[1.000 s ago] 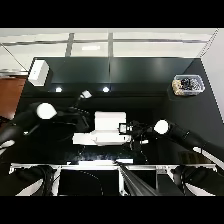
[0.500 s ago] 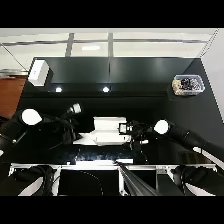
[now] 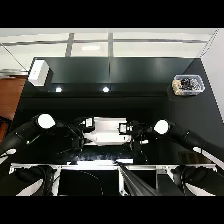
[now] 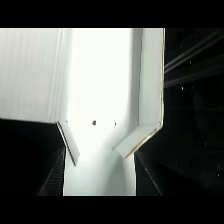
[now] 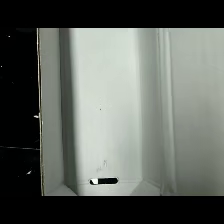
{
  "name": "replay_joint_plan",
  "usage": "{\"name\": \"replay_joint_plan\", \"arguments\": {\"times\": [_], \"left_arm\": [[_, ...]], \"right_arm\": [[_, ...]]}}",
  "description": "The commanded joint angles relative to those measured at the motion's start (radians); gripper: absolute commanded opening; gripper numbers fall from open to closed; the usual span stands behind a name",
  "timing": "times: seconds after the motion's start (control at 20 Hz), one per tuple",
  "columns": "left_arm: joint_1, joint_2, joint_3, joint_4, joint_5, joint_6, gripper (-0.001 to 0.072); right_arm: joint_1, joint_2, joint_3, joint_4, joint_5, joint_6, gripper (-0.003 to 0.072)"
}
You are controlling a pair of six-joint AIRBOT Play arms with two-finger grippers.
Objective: Fold the box and place the chain.
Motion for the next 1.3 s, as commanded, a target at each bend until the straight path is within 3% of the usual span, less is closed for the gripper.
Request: {"name": "replay_joint_plan", "arguments": {"times": [0.0, 0.1, 0.35, 0.65, 1.0, 1.05, 1.1, 1.15, 1.2, 1.25], "left_arm": [[-0.016, -0.017, -0.003, -0.037, 0.005, 0.019, 0.0477], [-0.016, -0.024, -0.003, -0.079, 0.005, 0.020, 0.0275], [-0.025, -0.024, -0.003, -0.089, 0.017, 0.020, 0.0170], [-0.085, -0.081, -0.003, -0.219, 0.066, 0.023, 0.0170], [-0.109, -0.104, -0.003, -0.216, 0.078, 0.017, 0.0164], [-0.110, -0.104, -0.003, -0.216, 0.082, 0.017, 0.0230], [-0.110, -0.104, -0.003, -0.216, 0.087, 0.018, 0.0375], [-0.109, -0.104, -0.003, -0.216, 0.086, 0.017, 0.0385], [-0.109, -0.104, -0.003, -0.215, 0.085, 0.018, 0.0239], [-0.110, -0.104, -0.003, -0.214, 0.086, 0.018, 0.0223]], "right_arm": [[0.000, -0.001, 0.000, 0.000, 0.000, 0.000, 0.0294], [0.000, -0.001, 0.000, 0.000, 0.000, 0.000, 0.0294], [0.000, -0.001, 0.000, 0.000, 0.000, 0.000, 0.0294], [0.000, -0.001, 0.000, 0.000, 0.000, 0.000, 0.0293], [0.000, -0.001, 0.000, 0.000, 0.000, 0.000, 0.0294], [0.000, -0.001, 0.000, 0.000, 0.000, 0.000, 0.0294], [0.000, -0.001, 0.000, 0.000, 0.000, 0.000, 0.0294], [0.000, -0.001, 0.000, 0.000, 0.000, 0.000, 0.0293], [0.000, -0.001, 0.000, 0.000, 0.000, 0.000, 0.0294], [0.000, -0.001, 0.000, 0.000, 0.000, 0.000, 0.0294]]}}
